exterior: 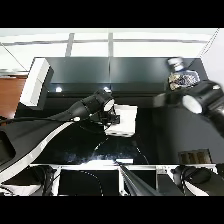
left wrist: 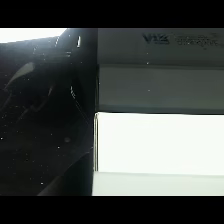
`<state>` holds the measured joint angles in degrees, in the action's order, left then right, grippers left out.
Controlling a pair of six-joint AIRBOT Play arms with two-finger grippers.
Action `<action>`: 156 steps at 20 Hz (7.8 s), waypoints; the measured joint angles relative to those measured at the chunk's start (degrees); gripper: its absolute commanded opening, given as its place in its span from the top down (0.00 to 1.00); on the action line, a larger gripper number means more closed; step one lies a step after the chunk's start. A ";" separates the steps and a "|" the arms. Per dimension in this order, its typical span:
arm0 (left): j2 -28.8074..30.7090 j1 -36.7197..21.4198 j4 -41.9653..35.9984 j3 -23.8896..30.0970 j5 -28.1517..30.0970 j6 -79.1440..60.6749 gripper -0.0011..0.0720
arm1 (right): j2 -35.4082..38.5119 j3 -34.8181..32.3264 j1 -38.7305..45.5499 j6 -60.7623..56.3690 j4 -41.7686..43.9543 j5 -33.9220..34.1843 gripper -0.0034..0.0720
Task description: Fold the box and place the chain.
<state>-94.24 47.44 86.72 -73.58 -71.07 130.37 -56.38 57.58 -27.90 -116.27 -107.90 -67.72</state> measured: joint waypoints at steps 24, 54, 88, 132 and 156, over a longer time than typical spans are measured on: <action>0.00 0.00 -0.22 0.00 0.42 -0.04 0.95 | -50.51 43.76 42.77 -10.03 18.84 7.85 0.12; 0.00 0.00 -0.42 0.02 0.35 -0.07 0.95 | -43.04 55.32 43.52 9.75 20.02 0.11 0.94; 0.00 0.00 -0.22 0.02 0.39 -0.07 0.95 | 1.20 40.48 18.78 35.71 60.76 -9.51 0.94; 0.00 0.00 -0.22 0.02 0.50 -0.04 0.95 | 1.36 19.78 8.96 35.80 65.33 -8.85 0.94; 0.00 0.00 -0.26 0.02 0.37 -0.63 0.94 | -2.36 -4.57 10.58 31.82 56.83 9.42 0.44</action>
<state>-94.24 47.44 86.46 -73.56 -70.70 129.73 -58.74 53.01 -17.32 -84.44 -51.07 -58.30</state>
